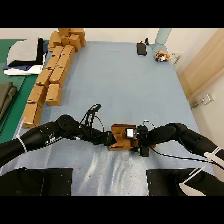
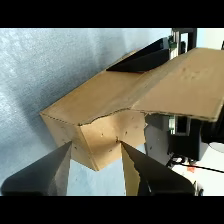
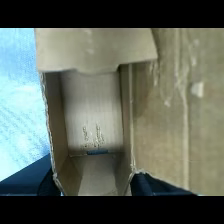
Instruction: Fold the box.
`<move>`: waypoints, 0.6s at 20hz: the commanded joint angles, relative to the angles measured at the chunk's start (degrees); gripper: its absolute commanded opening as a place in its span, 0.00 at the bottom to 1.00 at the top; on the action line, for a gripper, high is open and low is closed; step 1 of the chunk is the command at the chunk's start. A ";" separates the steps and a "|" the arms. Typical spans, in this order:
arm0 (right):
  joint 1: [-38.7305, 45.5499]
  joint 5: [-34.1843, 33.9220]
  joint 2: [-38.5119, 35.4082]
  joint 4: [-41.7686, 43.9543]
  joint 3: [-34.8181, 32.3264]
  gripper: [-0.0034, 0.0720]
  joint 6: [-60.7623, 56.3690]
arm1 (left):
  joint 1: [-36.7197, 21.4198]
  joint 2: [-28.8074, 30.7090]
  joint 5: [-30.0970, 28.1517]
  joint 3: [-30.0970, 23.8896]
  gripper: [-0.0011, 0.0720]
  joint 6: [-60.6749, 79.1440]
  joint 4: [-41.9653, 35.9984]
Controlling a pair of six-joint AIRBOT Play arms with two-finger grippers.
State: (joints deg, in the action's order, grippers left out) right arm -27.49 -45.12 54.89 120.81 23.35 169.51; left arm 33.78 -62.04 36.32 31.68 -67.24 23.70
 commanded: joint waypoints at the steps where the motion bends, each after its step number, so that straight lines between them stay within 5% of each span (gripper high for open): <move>1: -0.02 0.00 0.02 0.00 0.02 0.63 0.02 | 0.17 -0.17 -1.64 0.15 0.69 0.31 -0.17; 9: -0.02 -0.04 0.02 0.00 0.02 0.63 0.02 | 2.40 -2.38 -1.55 1.36 0.69 -5.90 0.55; 12: -0.02 -0.13 0.02 -0.02 0.02 0.63 0.02 | 4.96 -2.38 -1.46 4.24 0.69 -11.76 9.44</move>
State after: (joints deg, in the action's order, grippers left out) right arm -27.44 -45.17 54.89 120.79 23.35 169.47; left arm 36.95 -64.27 34.48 34.00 -73.73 26.92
